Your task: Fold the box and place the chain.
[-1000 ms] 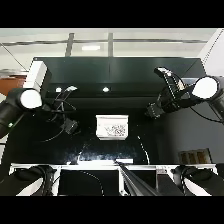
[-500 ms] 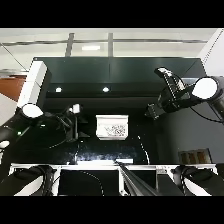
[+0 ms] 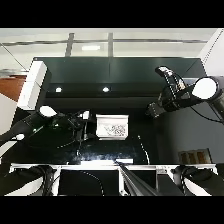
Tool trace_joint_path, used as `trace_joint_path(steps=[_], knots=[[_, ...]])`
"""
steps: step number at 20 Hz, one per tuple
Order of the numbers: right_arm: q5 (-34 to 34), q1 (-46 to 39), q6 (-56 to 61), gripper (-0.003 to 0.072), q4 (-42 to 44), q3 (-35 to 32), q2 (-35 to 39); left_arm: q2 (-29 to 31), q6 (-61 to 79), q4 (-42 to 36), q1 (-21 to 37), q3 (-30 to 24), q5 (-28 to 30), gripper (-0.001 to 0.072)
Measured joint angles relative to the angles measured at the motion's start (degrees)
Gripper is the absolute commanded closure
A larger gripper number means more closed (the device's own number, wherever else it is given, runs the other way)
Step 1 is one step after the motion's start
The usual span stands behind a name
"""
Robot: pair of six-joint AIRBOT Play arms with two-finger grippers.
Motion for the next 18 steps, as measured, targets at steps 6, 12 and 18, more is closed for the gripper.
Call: trace_joint_path(steps=[6,12,18], knots=[[-1.05,0.00,0.00,-0.0025,-0.04,0.00,0.00,-0.74,1.05,-1.20,-0.24,0.24,0.24,0.0007],[-2.84,0.00,-0.02,-0.0026,1.36,0.00,-0.07,-1.33,1.03,-1.16,-1.25,0.81,0.39,0.0227],[-11.96,2.99,-6.91,-0.0024,9.94,0.02,-2.25,-1.40,1.01,-1.07,-1.46,0.87,0.48,0.0227]])
